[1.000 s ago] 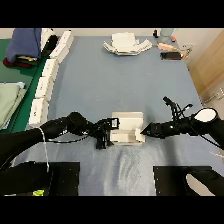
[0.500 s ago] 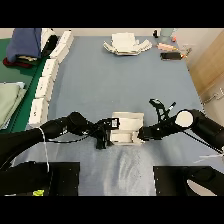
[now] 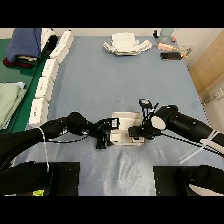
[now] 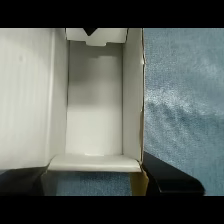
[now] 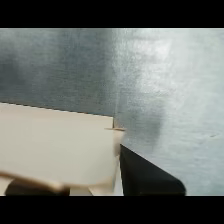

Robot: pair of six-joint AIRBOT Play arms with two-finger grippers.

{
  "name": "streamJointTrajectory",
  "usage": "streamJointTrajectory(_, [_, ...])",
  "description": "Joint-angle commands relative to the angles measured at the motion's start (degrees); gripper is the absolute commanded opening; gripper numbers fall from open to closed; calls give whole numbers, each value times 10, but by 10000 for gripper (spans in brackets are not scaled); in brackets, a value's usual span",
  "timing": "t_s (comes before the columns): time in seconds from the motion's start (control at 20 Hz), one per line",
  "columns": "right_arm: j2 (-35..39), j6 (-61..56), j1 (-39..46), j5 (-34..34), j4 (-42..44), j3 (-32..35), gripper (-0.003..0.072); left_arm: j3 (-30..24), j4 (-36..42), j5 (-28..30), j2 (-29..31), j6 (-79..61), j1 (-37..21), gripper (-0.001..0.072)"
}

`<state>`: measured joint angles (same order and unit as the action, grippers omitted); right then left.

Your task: Fold the box.

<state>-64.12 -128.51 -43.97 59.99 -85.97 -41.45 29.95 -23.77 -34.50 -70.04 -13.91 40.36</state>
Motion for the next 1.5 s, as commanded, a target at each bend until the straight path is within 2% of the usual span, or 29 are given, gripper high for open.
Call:
streamJointTrajectory(0.0, [-38,-95,-26,28,-35,-26,408,0,0,0,0,0,0,477])
streamJointTrajectory(0.1, [-42,-125,-26,32,-46,-26,404,0,0,0,0,0,0,477])
streamJointTrajectory(0.15, [-42,-138,-26,38,-54,-26,323,0,0,0,0,0,0,477])
streamJointTrajectory(0.2, [-42,-149,-26,46,-65,-26,297,0,0,0,0,0,0,477])
streamJointTrajectory(0.3, [-42,-160,-26,55,-85,-26,141,0,0,0,0,0,0,477])
streamJointTrajectory(0.4, [-42,-162,-25,55,-90,-26,45,0,0,0,0,0,0,477])
streamJointTrajectory(0.5, [-42,-161,-25,55,-90,-26,5,0,0,0,0,0,0,477])
streamJointTrajectory(0.6, [-42,-161,-25,55,-93,-26,4,0,0,0,0,0,0,477])
streamJointTrajectory(0.75, [-42,-161,-26,55,-94,-27,4,0,0,0,0,0,0,477])
streamJointTrajectory(0.8, [-41,-161,-26,55,-94,-28,105,0,0,0,0,0,0,477])
streamJointTrajectory(0.85, [-41,-157,-26,55,-94,-32,240,0,0,0,0,0,0,477])
streamJointTrajectory(0.9, [-40,-150,-26,56,-91,-37,259,0,0,0,0,0,0,477])
streamJointTrajectory(0.95, [-40,-144,-26,59,-87,-42,344,0,0,0,0,0,0,477])
streamJointTrajectory(1.0, [-40,-136,-26,61,-83,-46,390,0,0,0,0,0,0,477])
streamJointTrajectory(1.2, [-40,-104,-26,88,-66,-69,390,0,0,0,0,0,0,478])
streamJointTrajectory(1.45, [-15,-99,-24,198,-79,-132,390,0,0,0,0,0,0,477])
